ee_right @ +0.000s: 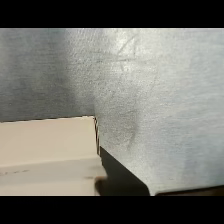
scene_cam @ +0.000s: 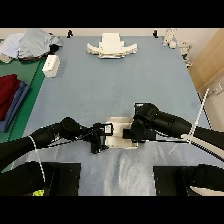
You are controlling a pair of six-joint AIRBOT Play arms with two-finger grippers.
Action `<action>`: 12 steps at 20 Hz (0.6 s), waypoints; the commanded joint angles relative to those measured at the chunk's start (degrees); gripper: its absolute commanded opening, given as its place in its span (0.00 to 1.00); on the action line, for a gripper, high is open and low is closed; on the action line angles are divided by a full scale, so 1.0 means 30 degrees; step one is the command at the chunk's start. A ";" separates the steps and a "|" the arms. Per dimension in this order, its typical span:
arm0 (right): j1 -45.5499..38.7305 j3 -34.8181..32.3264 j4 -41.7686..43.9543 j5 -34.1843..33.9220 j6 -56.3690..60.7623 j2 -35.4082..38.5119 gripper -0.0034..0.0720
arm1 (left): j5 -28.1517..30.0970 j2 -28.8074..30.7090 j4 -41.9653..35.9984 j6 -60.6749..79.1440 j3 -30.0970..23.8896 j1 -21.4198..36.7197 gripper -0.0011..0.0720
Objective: Fold the box.
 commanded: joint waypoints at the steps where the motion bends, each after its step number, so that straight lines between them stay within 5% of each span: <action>1: 0.0036 0.0015 -0.0007 -0.0087 -0.0022 -0.0044 0.05 | 0.0007 0.0000 0.0000 -0.0022 0.0015 0.0000 0.73; 3: 0.0044 0.0022 0.0000 -0.0102 -0.0248 -0.0036 0.07 | 0.0007 0.0000 0.0000 -0.0022 0.0015 0.0000 0.73; 4: 0.0044 0.0022 0.0007 -0.0102 -0.0313 0.0007 0.34 | 0.0007 0.0000 0.0000 -0.0022 0.0015 0.0000 0.73; 5: 0.0044 0.0066 0.0175 -0.0153 -0.0583 0.0095 0.46 | 0.0007 0.0000 0.0000 -0.0022 0.0015 0.0000 0.73; 7: 0.0044 0.0372 0.0226 -0.0736 -0.1093 0.0444 0.47 | 0.0007 0.0000 0.0000 -0.0022 0.0015 0.0000 0.73; 9: 0.0022 0.0780 0.0007 -0.1610 -0.1530 0.1107 0.59 | 0.0000 0.0000 0.0000 -0.0022 0.0015 0.0000 0.73; 12: 0.0022 0.1632 -0.0765 -0.2980 -0.1741 0.2412 0.60 | 0.0007 0.0000 0.0000 -0.0015 0.0015 0.0000 0.73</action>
